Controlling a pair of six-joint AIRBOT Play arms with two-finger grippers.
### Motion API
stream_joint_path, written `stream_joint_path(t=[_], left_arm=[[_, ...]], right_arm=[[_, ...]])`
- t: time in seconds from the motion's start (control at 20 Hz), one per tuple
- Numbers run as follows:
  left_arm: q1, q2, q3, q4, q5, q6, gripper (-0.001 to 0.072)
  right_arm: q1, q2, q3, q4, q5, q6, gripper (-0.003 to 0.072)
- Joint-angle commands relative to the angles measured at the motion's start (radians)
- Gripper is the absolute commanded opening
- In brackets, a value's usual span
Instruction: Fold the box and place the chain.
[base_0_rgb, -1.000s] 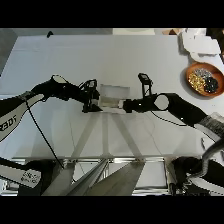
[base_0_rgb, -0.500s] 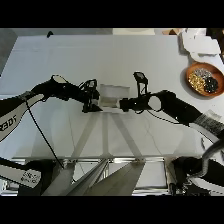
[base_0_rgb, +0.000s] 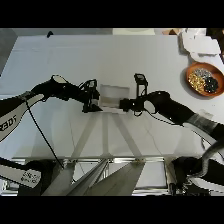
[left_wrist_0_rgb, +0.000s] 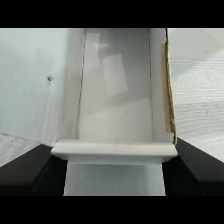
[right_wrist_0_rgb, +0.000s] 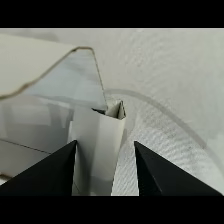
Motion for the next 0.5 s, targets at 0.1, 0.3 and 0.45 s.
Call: stream_joint_path(t=[0.1,0.3,0.45], left_arm=[[0.001,-0.001,0.000,0.000,-0.001,0.000,0.0344],[0.001,-0.001,0.000,0.000,-0.001,0.000,0.0344],[0.001,-0.001,0.000,0.000,-0.001,0.000,0.0344]], right_arm=[[0.027,-0.040,0.020,-0.104,0.010,0.094,0.0351],[0.027,-0.040,0.062,-0.119,0.035,0.127,0.0477],[0.027,-0.040,0.108,-0.119,0.097,0.126,0.0477]])
